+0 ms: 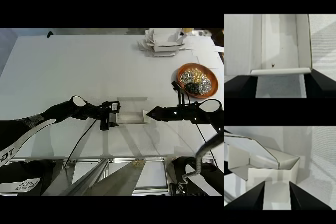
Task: Fold the box and place the chain.
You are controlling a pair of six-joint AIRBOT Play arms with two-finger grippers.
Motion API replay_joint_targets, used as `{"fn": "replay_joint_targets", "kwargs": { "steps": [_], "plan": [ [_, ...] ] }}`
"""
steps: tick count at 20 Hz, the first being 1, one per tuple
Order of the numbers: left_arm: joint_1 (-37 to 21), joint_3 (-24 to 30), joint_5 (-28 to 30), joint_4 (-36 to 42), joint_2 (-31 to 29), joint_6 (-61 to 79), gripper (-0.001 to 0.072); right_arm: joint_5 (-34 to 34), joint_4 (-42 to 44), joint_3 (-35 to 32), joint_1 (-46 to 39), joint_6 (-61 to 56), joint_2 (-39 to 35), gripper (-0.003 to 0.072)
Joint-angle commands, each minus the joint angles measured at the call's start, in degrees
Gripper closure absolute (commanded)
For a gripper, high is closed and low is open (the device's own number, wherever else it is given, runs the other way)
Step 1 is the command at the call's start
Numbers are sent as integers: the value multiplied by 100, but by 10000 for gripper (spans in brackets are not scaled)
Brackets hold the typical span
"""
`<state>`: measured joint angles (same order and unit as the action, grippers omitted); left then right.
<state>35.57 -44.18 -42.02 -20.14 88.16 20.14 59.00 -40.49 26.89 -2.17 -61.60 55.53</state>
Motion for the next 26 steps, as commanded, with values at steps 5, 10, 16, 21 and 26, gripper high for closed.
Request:
{"fn": "replay_joint_targets", "kwargs": {
  "steps": [5,10,16,21,26],
  "plan": [
    [0,2,-2,0,-4,2,505,-483,-608,0,621,-426,-15,223],
    [0,2,-2,0,-4,2,505,-1049,-1078,37,1517,-1338,-15,226],
    [0,2,-2,0,-4,2,505,-1287,-3161,605,2553,-3851,111,239],
    [0,2,0,0,-4,2,505,-710,-4295,1130,3191,-5307,608,240],
    [0,2,0,0,-4,2,505,-522,-4822,1486,3679,-6107,839,294]
  ]
}}
